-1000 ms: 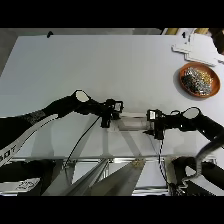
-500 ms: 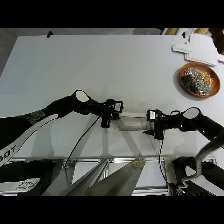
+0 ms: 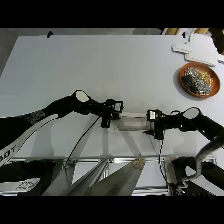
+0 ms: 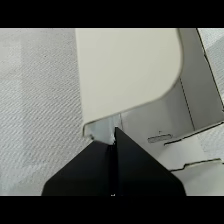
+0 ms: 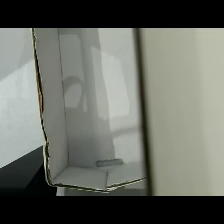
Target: Fold the box and place the chain.
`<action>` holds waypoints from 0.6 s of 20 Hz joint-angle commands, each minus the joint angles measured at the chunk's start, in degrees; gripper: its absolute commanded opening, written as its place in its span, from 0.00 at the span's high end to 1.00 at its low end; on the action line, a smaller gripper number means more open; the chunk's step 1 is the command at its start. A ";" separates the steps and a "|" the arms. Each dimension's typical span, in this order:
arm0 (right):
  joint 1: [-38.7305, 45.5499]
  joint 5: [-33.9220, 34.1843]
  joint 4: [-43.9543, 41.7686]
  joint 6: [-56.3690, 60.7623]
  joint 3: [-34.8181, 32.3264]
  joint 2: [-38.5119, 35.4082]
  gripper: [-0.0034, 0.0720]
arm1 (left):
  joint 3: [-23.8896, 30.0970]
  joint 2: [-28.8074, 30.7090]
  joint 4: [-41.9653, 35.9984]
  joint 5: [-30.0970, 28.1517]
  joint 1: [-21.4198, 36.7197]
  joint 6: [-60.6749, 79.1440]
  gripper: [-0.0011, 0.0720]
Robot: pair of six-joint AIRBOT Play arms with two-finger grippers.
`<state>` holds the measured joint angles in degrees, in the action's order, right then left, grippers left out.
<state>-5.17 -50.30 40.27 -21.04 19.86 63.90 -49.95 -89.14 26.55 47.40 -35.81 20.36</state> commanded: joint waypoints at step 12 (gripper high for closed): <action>-0.07 0.00 -0.02 0.00 0.00 0.02 0.38 | -0.04 5.35 3.23 -4.24 0.20 -2.58 0.28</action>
<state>-5.21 -50.33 40.38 -21.17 19.86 63.90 -49.93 -86.15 27.57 45.21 -35.68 19.84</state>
